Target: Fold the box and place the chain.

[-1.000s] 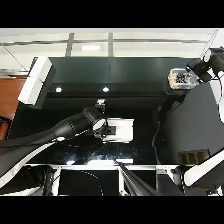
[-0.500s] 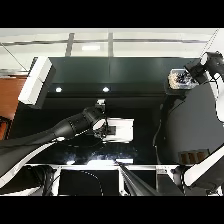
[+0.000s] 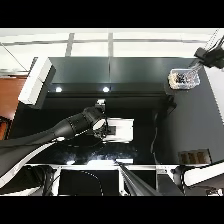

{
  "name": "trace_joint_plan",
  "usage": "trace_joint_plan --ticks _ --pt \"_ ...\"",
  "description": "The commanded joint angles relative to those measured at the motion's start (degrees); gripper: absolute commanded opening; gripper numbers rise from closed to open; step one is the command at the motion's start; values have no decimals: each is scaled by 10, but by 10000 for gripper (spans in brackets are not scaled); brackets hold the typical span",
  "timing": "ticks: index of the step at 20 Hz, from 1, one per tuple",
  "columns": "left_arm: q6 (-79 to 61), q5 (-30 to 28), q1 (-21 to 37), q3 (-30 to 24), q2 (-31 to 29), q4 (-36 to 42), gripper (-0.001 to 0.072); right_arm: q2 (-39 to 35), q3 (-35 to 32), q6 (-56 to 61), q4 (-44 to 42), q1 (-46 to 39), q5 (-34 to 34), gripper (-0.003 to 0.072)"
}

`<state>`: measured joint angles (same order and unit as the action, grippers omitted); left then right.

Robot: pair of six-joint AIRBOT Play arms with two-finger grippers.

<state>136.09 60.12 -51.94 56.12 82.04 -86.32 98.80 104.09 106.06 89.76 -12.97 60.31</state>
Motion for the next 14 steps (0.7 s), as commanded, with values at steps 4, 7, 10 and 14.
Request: trace_joint_plan --ticks 4,7,10,14 --pt "0 0 0 0 0 0 30 -192 1 -163 -43 13 13 9" --pt "0 0 0 0 0 0 30 -285 1 -200 -84 23 69 8" --pt "0 0 0 0 0 0 30 -370 -10 -254 -175 42 138 8" --pt "0 0 0 0 0 0 30 -471 -80 -255 -205 96 203 8"
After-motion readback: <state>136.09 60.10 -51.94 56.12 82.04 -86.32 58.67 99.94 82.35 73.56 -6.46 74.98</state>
